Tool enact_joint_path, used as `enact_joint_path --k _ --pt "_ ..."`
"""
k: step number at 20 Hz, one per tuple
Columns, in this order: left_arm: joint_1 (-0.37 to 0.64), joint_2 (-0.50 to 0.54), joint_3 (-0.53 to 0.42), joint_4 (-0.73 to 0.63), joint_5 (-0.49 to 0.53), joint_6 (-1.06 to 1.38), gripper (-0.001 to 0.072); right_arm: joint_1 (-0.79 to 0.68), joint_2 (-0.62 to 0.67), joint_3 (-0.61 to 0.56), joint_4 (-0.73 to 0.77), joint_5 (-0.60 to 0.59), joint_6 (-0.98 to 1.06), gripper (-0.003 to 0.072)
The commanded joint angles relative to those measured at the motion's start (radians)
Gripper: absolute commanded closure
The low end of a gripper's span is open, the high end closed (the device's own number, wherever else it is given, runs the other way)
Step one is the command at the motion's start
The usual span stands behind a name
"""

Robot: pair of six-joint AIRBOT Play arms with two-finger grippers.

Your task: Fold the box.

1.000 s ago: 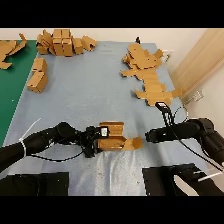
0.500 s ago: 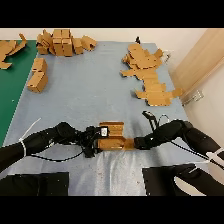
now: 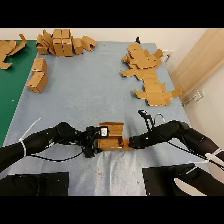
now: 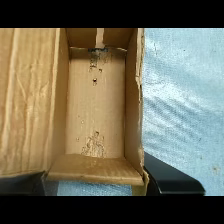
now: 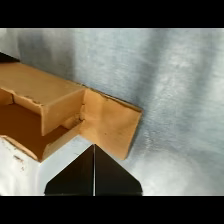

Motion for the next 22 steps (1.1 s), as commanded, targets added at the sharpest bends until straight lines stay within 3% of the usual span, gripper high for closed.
enact_joint_path --k 1,8,13,17,22 --pt "0.000 0.000 0.000 0.000 0.000 0.001 0.0347 0.006 0.058 0.003 -0.031 -0.005 0.032 0.0686" --pt "0.000 0.000 0.000 0.000 0.000 0.001 0.0347 0.011 0.034 0.003 0.052 0.035 -0.091 0.0686" --pt "0.000 0.000 0.000 0.000 0.000 0.001 0.0347 0.129 -0.048 0.015 0.088 0.152 -0.095 0.0686" --pt "0.000 0.000 0.000 0.000 0.000 0.000 0.0347 0.211 -0.122 0.072 0.082 0.231 -0.095 0.0686" --pt "0.000 0.000 0.000 0.000 0.000 0.000 0.0347 0.218 -0.149 0.091 0.009 0.219 -0.096 0.0684"
